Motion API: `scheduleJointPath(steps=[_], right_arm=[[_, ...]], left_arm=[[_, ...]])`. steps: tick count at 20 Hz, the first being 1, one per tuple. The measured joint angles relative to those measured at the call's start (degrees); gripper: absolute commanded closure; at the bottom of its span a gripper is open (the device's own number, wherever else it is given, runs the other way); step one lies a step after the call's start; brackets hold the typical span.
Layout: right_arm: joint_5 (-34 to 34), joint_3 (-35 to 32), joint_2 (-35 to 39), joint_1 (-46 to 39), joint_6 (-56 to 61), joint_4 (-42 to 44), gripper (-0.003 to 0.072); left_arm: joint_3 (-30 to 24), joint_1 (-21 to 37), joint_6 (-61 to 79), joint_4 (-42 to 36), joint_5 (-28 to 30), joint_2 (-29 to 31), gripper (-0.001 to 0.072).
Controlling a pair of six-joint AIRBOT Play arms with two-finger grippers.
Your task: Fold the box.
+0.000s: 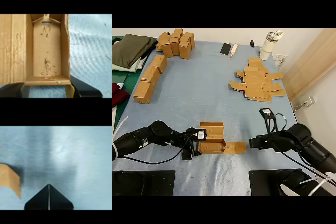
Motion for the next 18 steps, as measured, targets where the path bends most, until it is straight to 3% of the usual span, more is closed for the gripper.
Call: scheduleJointPath(steps=[7,15,17,18], right_arm=[[10.0,-2.6,-10.9,-1.4,-11.5,20.6,0.0681],[9.8,0.6,-12.7,0.1,-20.7,31.7,0.0679],[9.0,2.1,-12.8,0.4,-21.3,32.5,0.0642],[8.8,2.7,-12.8,0.5,-21.5,32.8,0.0500]], left_arm=[[0.0,0.0,0.0,0.0,0.0,0.0,0.0264],[0.0,0.0,0.0,0.0,0.0,0.0,0.0264],[0.0,0.0,0.0,0.0,0.0,0.0,0.0264],[0.0,0.0,0.0,0.0,0.0,0.0,0.0264]])
